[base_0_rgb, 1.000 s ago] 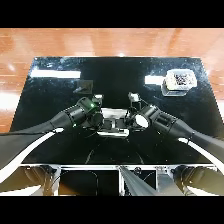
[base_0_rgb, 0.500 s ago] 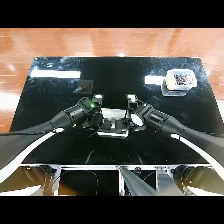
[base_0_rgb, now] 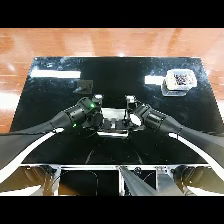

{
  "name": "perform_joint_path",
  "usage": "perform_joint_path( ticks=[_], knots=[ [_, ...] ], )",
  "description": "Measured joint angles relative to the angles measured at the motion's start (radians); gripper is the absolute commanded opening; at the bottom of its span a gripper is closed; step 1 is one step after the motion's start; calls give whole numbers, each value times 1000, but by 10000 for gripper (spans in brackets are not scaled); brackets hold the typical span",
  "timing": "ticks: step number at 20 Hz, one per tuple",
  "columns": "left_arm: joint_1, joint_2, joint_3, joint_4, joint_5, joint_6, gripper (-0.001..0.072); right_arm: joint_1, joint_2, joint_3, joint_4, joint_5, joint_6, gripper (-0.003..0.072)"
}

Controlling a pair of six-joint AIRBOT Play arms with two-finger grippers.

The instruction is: Fold the box and place the chain.

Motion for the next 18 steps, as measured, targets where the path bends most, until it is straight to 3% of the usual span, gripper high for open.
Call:
perform_joint_path(
  ticks=[9, 10, 11, 18],
  knots=[
    [0, 0, 0, 0, -1, -2, 20, 0, -19, 0, 2, 3, -13, 191],
    [0, 0, 0, 0, -1, -2, 21, 0, -20, 0, 2, 2, -17, 48],
    [0, 0, 0, 0, -2, -3, 20, 0, -21, 0, 0, 2, -20, 29],
    [0, 0, 0, -2, 1, -3, 20, -1, -23, 0, 24, -2, -64, 32]
  ],
)
